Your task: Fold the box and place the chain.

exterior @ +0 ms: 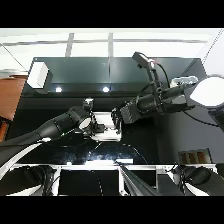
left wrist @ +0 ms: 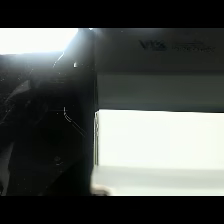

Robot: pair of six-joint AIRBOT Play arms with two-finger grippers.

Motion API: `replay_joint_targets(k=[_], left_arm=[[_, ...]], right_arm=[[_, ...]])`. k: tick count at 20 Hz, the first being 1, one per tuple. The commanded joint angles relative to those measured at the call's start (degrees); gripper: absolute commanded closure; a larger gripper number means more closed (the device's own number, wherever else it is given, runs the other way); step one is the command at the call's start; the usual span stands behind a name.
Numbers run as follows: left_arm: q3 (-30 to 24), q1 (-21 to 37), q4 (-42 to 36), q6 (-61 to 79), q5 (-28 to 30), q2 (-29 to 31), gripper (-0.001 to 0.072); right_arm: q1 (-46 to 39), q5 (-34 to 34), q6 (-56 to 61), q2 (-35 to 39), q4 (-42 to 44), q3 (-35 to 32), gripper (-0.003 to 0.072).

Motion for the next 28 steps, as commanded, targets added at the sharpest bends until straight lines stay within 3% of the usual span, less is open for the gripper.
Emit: replay_joint_targets(k=[1,7,12,19,20,22,23,24,28], left_arm=[[0.00,0.02,0.00,0.00,-0.04,-0.04,0.0679],[0.00,0.02,0.00,0.00,-0.02,-0.04,0.0679],[0.00,0.02,-0.02,0.00,-0.07,-0.02,0.0679],[0.00,0.02,-0.02,0.00,-0.04,-0.02,0.0679],[0.00,0.02,-0.02,0.00,-0.04,-0.02,0.0678],[0.00,0.02,-0.02,0.00,-0.04,-0.02,0.0679],[0.00,0.02,-0.02,0.00,-0.04,-0.02,0.0679],[0.00,0.02,-0.07,0.00,-0.07,-0.02,0.0679],[0.15,0.04,-0.28,-0.04,-0.17,0.00,0.0679]], right_arm=[[0.17,-0.66,2.47,-0.13,0.00,-2.62,0.0664],[4.66,-3.72,2.38,-5.79,-0.92,-3.52,0.0663],[4.44,0.81,5.40,-7.13,-10.45,-3.52,0.0663],[5.55,-1.79,5.40,-9.14,-9.70,-3.96,0.0663],[5.62,-2.27,5.40,-9.51,-9.64,-3.93,0.0637],[5.53,-2.75,5.38,-9.60,-9.70,-3.91,0.0262],[5.16,-1.60,5.14,-9.55,-9.70,-3.91,0.0160],[4.44,0.24,4.24,-9.38,-9.94,-3.91,0.0128],[-1.11,4.33,3.43,-5.18,-12.92,-3.91,0.0128]])
